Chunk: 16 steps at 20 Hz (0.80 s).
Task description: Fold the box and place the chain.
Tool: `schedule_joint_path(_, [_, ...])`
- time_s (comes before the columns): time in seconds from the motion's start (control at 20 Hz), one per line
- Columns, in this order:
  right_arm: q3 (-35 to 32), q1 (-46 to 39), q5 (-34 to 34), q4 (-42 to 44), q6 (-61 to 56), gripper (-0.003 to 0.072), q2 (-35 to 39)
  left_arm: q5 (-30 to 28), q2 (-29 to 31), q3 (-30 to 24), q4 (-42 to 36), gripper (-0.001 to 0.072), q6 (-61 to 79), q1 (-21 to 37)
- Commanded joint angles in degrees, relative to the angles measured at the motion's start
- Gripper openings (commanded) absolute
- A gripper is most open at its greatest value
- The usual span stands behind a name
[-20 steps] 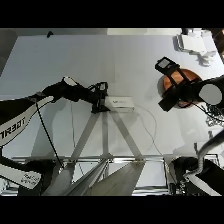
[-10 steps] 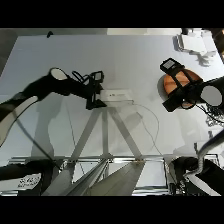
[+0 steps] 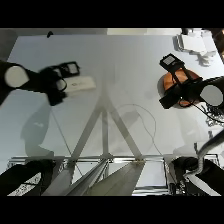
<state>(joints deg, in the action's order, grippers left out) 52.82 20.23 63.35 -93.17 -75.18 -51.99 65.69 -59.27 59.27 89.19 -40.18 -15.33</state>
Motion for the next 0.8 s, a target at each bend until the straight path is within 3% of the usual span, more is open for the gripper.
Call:
schedule_joint_path(0.0, [0.0,0.0,-2.6,0.4,0.0,0.0009,0.0,-3.1,4.7,0.0,2.9,0.0003,-14.2,8.5])
schedule_joint_path(0.15, [0.0,0.0,-2.8,0.7,0.0,0.0009,0.0,-11.3,6.4,-3.0,-15.2,0.0001,-16.9,20.8])
schedule_joint_path(0.25, [0.0,0.0,-2.8,0.7,0.0,0.0009,0.0,-19.1,8.3,-9.2,-22.6,0.0001,-16.9,26.6])
schedule_joint_path(0.4, [0.0,0.0,-2.9,0.7,0.0,0.0009,0.1,-28.4,9.3,-21.6,-22.5,0.0002,-16.6,29.0])
schedule_joint_path(0.55, [0.0,0.0,-2.9,0.6,0.0,0.0009,0.1,-41.3,8.8,-33.2,-23.1,0.0005,-16.9,28.9])
schedule_joint_path(0.75, [0.0,0.0,-2.9,0.7,0.0,0.0009,0.1,-47.9,6.4,-37.3,-22.5,0.0019,-16.8,28.9])
